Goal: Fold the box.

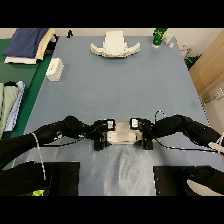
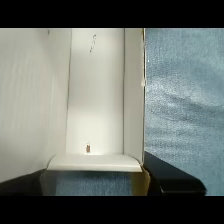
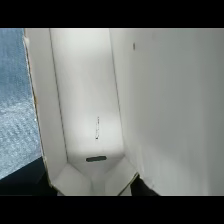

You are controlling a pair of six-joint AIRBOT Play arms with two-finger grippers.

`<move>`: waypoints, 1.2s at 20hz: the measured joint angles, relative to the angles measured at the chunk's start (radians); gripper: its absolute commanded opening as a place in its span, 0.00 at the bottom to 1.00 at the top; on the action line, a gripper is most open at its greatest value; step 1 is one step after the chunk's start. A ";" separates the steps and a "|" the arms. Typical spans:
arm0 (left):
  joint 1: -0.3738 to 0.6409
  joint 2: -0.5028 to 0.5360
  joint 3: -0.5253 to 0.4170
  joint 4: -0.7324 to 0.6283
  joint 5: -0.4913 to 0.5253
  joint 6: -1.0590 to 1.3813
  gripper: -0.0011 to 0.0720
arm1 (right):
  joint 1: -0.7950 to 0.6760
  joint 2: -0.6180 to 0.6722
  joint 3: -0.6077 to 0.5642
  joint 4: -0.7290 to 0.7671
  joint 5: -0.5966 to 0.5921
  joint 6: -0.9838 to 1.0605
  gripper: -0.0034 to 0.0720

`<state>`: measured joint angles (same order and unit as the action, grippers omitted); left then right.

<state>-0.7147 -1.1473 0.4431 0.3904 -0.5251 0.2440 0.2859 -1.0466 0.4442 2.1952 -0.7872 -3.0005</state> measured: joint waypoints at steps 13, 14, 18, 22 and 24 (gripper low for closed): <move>-0.003 0.000 0.000 0.009 0.011 -0.025 0.54 | 0.000 0.000 0.000 0.000 0.000 -0.001 0.68; -0.003 0.000 0.000 0.011 0.011 -0.027 0.54 | 0.000 0.000 0.000 0.000 0.000 -0.001 0.68; -0.003 0.000 0.000 0.019 0.013 -0.035 0.95 | 0.000 0.000 0.000 0.000 0.000 -0.001 0.68; -0.002 0.000 0.000 0.022 0.013 -0.048 0.95 | 0.000 0.000 0.000 0.000 0.000 -0.001 0.68; -0.001 0.000 0.000 0.031 0.011 -0.061 0.95 | 0.000 0.000 0.000 0.000 0.000 -0.001 0.68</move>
